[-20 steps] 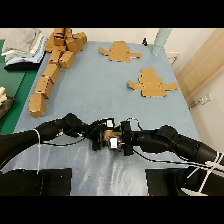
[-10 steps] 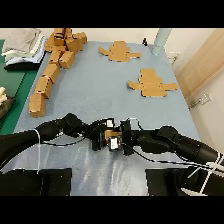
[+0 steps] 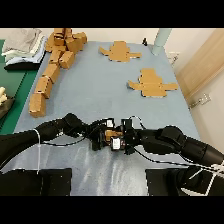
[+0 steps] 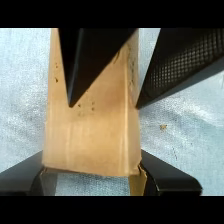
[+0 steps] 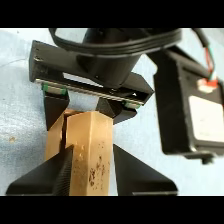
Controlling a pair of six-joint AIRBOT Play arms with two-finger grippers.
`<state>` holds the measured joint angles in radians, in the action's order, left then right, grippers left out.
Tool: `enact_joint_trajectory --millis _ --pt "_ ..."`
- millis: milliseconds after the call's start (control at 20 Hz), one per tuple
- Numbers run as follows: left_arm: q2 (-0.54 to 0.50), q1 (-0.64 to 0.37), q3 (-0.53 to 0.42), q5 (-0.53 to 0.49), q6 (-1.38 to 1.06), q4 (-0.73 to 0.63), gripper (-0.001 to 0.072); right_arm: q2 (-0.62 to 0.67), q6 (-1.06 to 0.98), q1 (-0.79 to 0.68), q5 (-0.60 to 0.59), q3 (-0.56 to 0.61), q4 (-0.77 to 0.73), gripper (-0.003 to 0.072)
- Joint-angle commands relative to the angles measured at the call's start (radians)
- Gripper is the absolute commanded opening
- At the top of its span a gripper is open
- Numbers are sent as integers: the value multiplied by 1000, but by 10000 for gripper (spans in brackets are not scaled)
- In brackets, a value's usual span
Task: Fold the box.
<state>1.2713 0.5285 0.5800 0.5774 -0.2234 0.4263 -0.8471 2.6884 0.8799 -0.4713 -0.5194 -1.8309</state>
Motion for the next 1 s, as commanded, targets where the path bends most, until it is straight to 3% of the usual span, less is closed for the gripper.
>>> enact_joint_trajectory --millis 0,100,300,350,400,950 --pt "0 1 1 0 0 0 395 5 -4 -1 -1 -1 14 357" --pt "0 1 1 0 0 0 394 5 -12 0 -8 -1 14 279" --pt "0 1 1 0 0 0 394 5 -21 0 -12 -1 13 275" --pt "0 1 1 0 0 0 394 5 -22 0 -18 -1 13 196" --pt "0 1 1 0 0 0 394 5 -29 0 -24 -1 13 164" --pt "0 1 1 0 0 0 395 5 -29 19 -55 2 -25 154"
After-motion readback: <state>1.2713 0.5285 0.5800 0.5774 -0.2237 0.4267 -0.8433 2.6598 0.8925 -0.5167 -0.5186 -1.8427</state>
